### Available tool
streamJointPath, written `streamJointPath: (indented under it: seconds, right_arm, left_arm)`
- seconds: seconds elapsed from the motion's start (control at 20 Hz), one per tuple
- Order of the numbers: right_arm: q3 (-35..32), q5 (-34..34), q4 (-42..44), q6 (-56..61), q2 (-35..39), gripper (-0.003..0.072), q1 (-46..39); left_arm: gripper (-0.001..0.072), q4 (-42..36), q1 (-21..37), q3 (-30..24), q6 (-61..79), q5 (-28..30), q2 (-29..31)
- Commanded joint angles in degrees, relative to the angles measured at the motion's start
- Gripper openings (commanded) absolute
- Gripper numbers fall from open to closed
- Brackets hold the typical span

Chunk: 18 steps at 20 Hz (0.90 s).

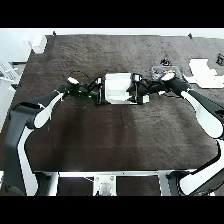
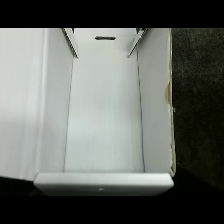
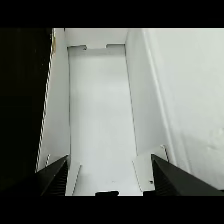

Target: Fold the box and place the chain.

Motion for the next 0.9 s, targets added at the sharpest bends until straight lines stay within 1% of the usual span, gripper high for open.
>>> streamJointPath:
  seconds: [0.0,0.05,0.1,0.15,0.2,0.3,0.35,0.4,0.55,0.65,0.75,0.85]
  right_arm:
    - [-0.02,0.00,0.00,-1.49,-0.02,0.0647,0.02]
    - [-0.02,0.00,-0.02,-1.46,-0.02,0.0645,0.00]
    - [-0.02,0.02,-0.20,-1.46,0.02,0.0520,-0.13]
    - [0.00,0.15,-0.90,-1.27,0.11,0.0157,-0.44]
    - [0.00,0.17,-1.40,-1.20,0.17,0.0078,-0.81]
    - [0.00,0.15,-4.17,1.73,0.55,0.0074,-1.42]
    - [0.00,0.17,-5.97,3.34,0.87,0.0056,-1.70]
    - [0.00,0.20,-7.28,4.50,1.25,0.0014,-1.73]
    - [0.00,0.50,-9.46,9.42,3.58,0.0013,-2.49]
    - [0.00,1.09,-13.05,12.44,5.88,0.0012,-2.86]
    - [0.00,1.11,-18.27,19.78,8.13,0.0012,-3.43]
    - [0.00,1.03,-18.51,29.05,9.79,0.0011,-5.07]
  left_arm:
    - [0.0471,0.02,0.04,-0.02,0.00,0.00,0.02]
    - [0.0471,0.02,0.04,-0.02,0.00,0.00,0.02]
    - [0.0471,0.02,0.04,-0.02,0.00,0.00,0.02]
    - [0.0471,0.02,0.04,-0.02,0.00,0.00,0.02]
    - [0.0471,0.02,0.04,-0.02,0.00,0.00,0.02]
    - [0.0471,0.02,0.04,-0.02,0.00,0.00,0.02]
    - [0.0471,0.02,0.04,-0.02,0.00,0.00,0.02]
    - [0.0471,0.02,0.04,-0.02,0.00,0.00,0.02]
    - [0.0471,0.02,0.04,-0.02,0.00,0.00,0.02]
    - [0.0471,0.02,0.04,-0.02,0.00,0.00,0.02]
    - [0.0471,0.02,0.04,-0.02,0.00,0.00,0.02]
    - [0.0471,0.02,0.04,-0.02,0.00,0.00,0.02]
